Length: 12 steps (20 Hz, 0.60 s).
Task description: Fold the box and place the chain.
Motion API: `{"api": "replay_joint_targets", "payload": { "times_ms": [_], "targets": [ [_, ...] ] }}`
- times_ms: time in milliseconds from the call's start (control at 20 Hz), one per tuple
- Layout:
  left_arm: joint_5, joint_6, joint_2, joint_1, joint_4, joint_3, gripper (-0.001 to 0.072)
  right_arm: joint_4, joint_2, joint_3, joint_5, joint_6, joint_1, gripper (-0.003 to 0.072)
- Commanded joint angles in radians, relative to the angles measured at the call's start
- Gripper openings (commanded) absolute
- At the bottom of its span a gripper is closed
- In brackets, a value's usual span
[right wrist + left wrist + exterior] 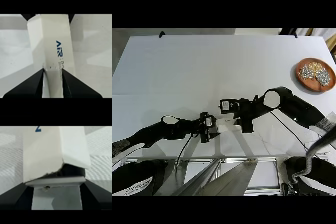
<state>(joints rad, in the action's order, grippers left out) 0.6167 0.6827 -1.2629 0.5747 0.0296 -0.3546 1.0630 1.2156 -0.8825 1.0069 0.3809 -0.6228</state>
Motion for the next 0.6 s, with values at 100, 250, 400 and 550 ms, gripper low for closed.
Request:
{"api": "replay_joint_targets", "payload": {
  "times_ms": [100, 250, 400, 550],
  "targets": [
    [0.001, 0.001, 0.001, 0.000, 0.002, 0.000, 0.0137, 0.003, 0.000, 0.023, -0.099, 0.007, 0.000, 0.0220],
    [0.001, 0.001, 0.001, 0.000, 0.002, 0.000, 0.0137, 0.003, 0.000, 0.023, -0.104, 0.007, 0.000, 0.0221],
    [0.001, 0.001, 0.001, 0.000, 0.002, 0.000, 0.0137, 0.003, -0.015, 0.023, -0.104, 0.007, 0.000, 0.0221],
    [0.001, 0.001, 0.001, 0.000, 0.002, 0.000, 0.0137, 0.003, -0.046, 0.023, -0.110, 0.006, 0.000, 0.0220]
  ]
}}
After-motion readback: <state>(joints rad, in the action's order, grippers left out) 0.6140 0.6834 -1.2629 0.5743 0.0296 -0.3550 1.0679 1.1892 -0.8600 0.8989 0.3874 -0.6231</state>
